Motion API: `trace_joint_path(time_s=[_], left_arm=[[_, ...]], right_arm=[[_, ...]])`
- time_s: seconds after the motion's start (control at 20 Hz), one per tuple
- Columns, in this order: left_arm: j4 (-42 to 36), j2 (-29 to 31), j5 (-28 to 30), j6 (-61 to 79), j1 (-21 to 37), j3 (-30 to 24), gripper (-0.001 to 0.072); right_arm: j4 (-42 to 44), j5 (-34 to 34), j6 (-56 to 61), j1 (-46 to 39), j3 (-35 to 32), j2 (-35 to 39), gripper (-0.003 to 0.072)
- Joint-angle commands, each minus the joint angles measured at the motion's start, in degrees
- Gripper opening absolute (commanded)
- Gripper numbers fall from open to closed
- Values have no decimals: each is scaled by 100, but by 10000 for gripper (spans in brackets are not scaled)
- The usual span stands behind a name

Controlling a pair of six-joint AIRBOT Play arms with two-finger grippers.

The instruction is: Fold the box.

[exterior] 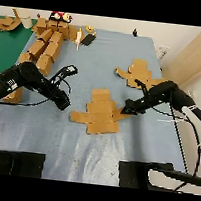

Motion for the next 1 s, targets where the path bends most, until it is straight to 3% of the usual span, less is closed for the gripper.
trace_joint_path(time_s=[0.0, 0.15, 0.25, 0.35, 0.6, 0.8, 0.95], left_arm=[[-24, -4, 289, 116, 0, 4, 13], [-389, -4, 356, 7, 2, 4, 12], [-857, -4, 282, 9, 0, 4, 12], [-1285, -4, 203, 11, 0, 4, 12], [-1488, -4, 170, 7, 0, 4, 12], [-1574, -4, 232, -125, 2, 4, 12], [-1620, -4, 310, -278, 0, 4, 12]], right_arm=[[219, 1078, -11, 800, -223, 146, -3], [221, 2181, -11, 1287, -802, 614, -3], [212, 2538, -9, 1539, -1204, 927, -4], [216, 2608, -4, 1663, -1602, 1226, -3], [214, 2710, 44, 1694, -2457, 2090, -3], [107, 2662, 98, 1700, -2813, 2798, -4], [-26, 2542, 101, 1700, -2924, 2911, -3]])
